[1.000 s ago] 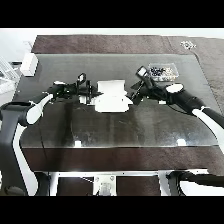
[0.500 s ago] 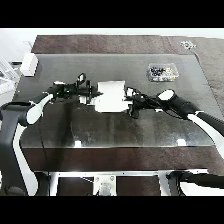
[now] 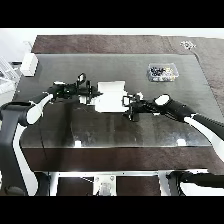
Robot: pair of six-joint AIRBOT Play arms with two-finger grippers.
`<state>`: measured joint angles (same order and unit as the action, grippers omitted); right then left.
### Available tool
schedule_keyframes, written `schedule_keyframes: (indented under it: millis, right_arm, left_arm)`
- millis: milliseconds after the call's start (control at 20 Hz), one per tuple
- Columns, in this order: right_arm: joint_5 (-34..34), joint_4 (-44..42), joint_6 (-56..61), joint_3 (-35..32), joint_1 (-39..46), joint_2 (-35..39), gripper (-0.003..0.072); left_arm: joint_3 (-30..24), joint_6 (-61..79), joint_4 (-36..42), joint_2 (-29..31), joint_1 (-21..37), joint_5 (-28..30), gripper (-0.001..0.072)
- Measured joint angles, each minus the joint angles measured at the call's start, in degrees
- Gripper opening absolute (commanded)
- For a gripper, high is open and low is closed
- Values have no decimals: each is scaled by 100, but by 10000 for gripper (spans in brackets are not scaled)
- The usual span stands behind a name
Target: Fold the box and place the chain.
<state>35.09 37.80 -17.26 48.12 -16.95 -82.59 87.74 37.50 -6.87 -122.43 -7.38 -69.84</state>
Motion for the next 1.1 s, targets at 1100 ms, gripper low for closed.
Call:
schedule_keyframes:
  millis: [1100]
  right_arm:
    - [-586, -1086, -844, 389, 168, -157, 698]
  left_arm:
    - [-2, 4, 7, -2, 0, -7, 21]
